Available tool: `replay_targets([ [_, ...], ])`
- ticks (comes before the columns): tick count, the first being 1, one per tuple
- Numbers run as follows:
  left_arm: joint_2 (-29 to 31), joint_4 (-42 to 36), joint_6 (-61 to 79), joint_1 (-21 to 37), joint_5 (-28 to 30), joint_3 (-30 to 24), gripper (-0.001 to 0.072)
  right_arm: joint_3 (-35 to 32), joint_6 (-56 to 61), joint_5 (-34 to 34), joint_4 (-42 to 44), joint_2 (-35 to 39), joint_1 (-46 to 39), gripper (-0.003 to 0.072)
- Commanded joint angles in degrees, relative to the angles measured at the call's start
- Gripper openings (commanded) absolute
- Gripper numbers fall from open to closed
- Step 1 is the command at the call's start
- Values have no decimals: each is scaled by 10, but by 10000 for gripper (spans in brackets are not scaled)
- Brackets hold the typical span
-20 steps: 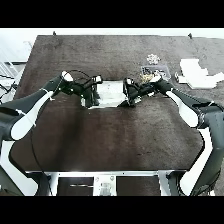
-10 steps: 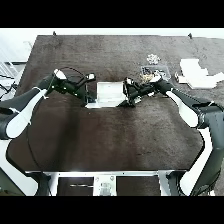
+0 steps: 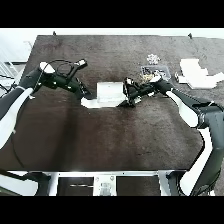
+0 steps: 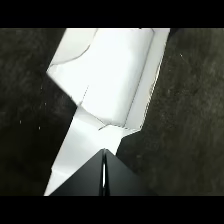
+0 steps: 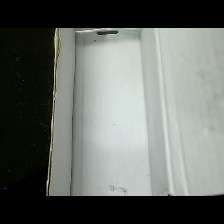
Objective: Fold the box and place the chain.
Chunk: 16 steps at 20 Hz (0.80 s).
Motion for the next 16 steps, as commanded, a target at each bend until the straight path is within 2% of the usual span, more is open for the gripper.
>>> replay_targets([
  [1, 83, 5, -153, 1, 108, -88, 12, 0, 0, 0, 0, 0, 0, 576],
  [3, 136, 5, -225, 5, 156, -144, 12, 0, 0, 0, 0, 0, 0, 576],
  [5, 164, 5, -303, 31, 137, -175, 13, 0, 0, 0, 0, 0, 0, 576],
  [8, 165, 1, -341, 74, 66, -182, 13, 0, 0, 0, 0, 0, 0, 576],
  [13, 165, 3, -381, 121, 44, -183, 13, 0, 0, 0, 0, 0, 0, 576],
  [16, 143, -4, -393, 126, 28, -184, 12, 0, 0, 0, 0, 0, 0, 576],
])
